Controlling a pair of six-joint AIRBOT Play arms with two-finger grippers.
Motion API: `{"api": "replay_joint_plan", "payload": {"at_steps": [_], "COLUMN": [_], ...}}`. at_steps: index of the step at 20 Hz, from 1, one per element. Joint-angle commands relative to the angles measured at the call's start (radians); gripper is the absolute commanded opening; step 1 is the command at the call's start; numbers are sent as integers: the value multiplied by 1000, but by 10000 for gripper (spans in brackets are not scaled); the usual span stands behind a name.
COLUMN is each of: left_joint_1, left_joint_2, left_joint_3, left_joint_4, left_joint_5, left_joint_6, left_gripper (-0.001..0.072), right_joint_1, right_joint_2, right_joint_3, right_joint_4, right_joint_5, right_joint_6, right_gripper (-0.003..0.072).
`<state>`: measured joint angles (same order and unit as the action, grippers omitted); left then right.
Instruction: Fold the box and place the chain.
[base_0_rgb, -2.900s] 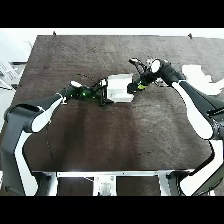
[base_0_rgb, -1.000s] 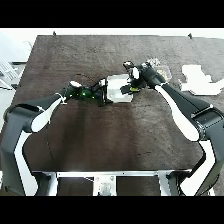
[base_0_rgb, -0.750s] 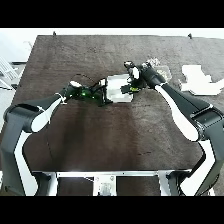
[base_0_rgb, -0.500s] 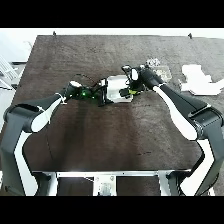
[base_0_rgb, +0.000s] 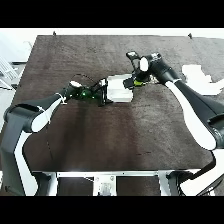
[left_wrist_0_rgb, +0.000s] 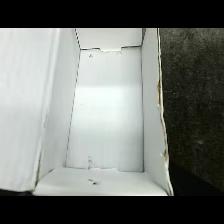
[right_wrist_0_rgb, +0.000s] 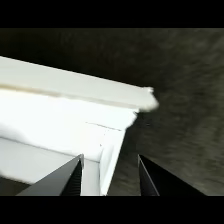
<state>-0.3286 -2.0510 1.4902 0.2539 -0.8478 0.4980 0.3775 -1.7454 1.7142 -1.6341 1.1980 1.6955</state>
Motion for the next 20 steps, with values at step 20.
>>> {"api": "replay_joint_plan", "payload": {"at_steps": [20], "left_joint_1": [1], "left_joint_2": [0], "left_joint_3": [1], "left_joint_4": [0], "left_joint_5": [0], "left_joint_6": [0], "left_gripper": [289], "right_joint_1": [-375], "right_joint_2": [-211], "right_joint_3": [125], "right_joint_4": [262], "right_joint_5": [-240], "right_joint_6": [-370], "right_gripper": [416]}}
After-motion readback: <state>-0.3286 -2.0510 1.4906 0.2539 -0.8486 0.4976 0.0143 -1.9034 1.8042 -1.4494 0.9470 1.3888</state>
